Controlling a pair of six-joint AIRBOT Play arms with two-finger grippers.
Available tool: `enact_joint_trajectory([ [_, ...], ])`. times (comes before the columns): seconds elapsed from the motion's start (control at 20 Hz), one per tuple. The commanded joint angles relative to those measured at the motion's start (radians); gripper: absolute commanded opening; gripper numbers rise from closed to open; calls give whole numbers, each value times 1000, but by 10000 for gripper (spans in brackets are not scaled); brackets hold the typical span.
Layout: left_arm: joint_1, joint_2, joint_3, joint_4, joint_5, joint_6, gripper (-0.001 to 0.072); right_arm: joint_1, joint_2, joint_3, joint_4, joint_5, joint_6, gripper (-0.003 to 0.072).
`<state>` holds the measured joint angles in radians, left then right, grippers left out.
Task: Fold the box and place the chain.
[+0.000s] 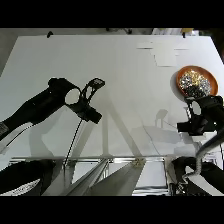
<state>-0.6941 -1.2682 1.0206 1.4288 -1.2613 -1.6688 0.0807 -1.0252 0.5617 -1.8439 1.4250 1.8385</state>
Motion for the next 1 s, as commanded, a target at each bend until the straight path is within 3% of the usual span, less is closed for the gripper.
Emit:
enact_joint_trajectory([
  [0.0,1,-1,0,0,0,0,8,-1,1,0,0,0,0,13],
  [0.95,1,-1,0,0,0,0,8,-1,1,0,-2,-34,0,14],
])
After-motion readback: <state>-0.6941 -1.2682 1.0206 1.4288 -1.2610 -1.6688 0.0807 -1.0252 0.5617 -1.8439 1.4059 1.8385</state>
